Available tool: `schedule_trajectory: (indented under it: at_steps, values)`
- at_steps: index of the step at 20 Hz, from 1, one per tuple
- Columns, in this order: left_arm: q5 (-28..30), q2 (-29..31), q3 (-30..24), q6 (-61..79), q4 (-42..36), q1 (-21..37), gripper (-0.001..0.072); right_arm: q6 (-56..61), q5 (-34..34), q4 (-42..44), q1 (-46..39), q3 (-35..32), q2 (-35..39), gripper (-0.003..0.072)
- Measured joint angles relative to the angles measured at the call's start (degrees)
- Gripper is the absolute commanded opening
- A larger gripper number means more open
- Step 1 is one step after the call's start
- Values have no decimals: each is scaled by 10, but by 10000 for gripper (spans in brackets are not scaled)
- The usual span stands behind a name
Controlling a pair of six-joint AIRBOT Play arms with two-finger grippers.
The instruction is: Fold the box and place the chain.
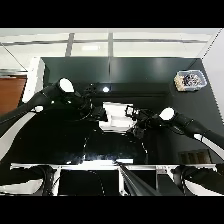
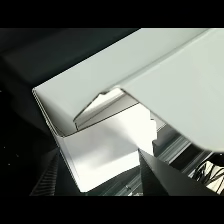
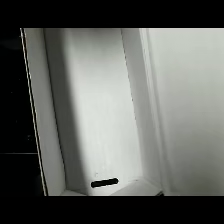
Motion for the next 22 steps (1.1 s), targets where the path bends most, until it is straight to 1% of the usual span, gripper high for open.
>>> schedule_trajectory:
  at_steps: [8, 13, 19, 20, 21, 22]
  values:
    - [36, 0, 7, -69, 53, -38, 546, 0, 0, 0, 0, 0, 0, 16]
    - [49, 0, 8, -83, 64, -53, 546, 0, 0, 0, 0, 0, 0, 16]
    - [62, 0, 8, -99, 68, -57, 546, 0, 0, 0, 0, 0, 0, 16]
    - [63, 0, 8, -103, 69, -57, 542, 0, 0, 0, 0, 0, 0, 16]
    - [64, 0, 8, -109, 72, -57, 505, 0, 0, 0, 0, 0, 0, 16]
    - [65, 0, 8, -116, 80, -58, 485, 0, 0, 0, 0, 0, 0, 16]
